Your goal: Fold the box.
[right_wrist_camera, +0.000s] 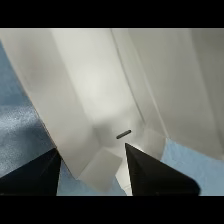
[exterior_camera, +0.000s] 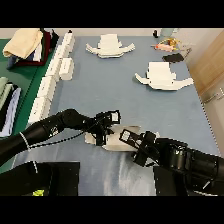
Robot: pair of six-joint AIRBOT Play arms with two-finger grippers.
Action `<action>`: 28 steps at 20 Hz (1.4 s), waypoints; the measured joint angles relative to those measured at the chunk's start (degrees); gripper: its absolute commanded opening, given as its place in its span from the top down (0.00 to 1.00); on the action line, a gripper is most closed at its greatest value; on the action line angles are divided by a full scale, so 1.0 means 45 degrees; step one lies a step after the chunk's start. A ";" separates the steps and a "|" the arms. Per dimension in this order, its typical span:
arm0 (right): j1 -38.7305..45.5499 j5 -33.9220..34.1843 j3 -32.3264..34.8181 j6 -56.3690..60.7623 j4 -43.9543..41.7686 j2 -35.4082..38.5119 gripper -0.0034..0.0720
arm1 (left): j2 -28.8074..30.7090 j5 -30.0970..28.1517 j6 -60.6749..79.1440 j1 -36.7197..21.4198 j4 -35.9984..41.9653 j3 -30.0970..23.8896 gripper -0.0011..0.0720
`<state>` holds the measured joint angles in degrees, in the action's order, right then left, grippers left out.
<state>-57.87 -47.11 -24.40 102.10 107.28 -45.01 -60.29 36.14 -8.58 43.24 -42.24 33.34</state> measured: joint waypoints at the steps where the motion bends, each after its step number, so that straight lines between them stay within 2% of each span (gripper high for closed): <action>1: 0.0000 -0.0296 -0.0151 0.0607 0.0228 0.0034 0.19 | 0.0000 -0.0005 -0.0005 0.0000 0.0000 0.0000 0.97; 3: 0.0000 -0.0753 -0.0432 0.1685 0.0709 0.0102 0.15 | 0.0000 -0.0005 -0.0005 0.0000 0.0000 0.0000 0.97; 4: 0.0000 -0.0928 -0.0554 0.2113 0.0913 0.0126 0.03 | 0.0000 -0.0005 0.0000 0.0000 0.0000 0.0000 0.97; 9: 0.0267 -0.1234 -0.0831 0.3016 0.1588 0.0151 0.01 | 0.0000 -0.0005 0.0000 0.0000 0.0000 0.0000 0.97; 12: 0.0699 -0.1020 -0.0874 0.2254 0.1535 0.0151 0.00 | 0.0000 -0.0005 0.0000 0.0000 0.0000 0.0000 0.97; 15: 0.2074 -0.0345 -0.0879 -0.0811 -0.0321 0.0151 0.00 | 0.0005 -0.0005 -0.0005 0.0000 0.0000 0.0000 0.97; 19: 0.5013 0.0063 -0.0874 -0.7164 -0.4945 0.0000 0.00 | 0.0000 0.0000 0.0000 0.0000 0.0005 0.0000 0.97; 23: 0.7315 -0.0180 -0.0879 -1.3056 -0.9034 -0.0874 0.00 | 0.0000 0.0000 0.0000 0.0000 0.0005 0.0000 0.97; 25: 0.7830 -0.0335 -0.0879 -1.4882 -1.0244 -0.1433 0.01 | 0.0000 0.0000 -0.0005 0.0000 0.0000 0.0000 0.97; 28: 0.8184 -0.0432 -0.0879 -1.6281 -1.1166 -0.1953 0.01 | 0.0000 0.0000 0.0000 0.0000 0.0000 0.0000 0.97</action>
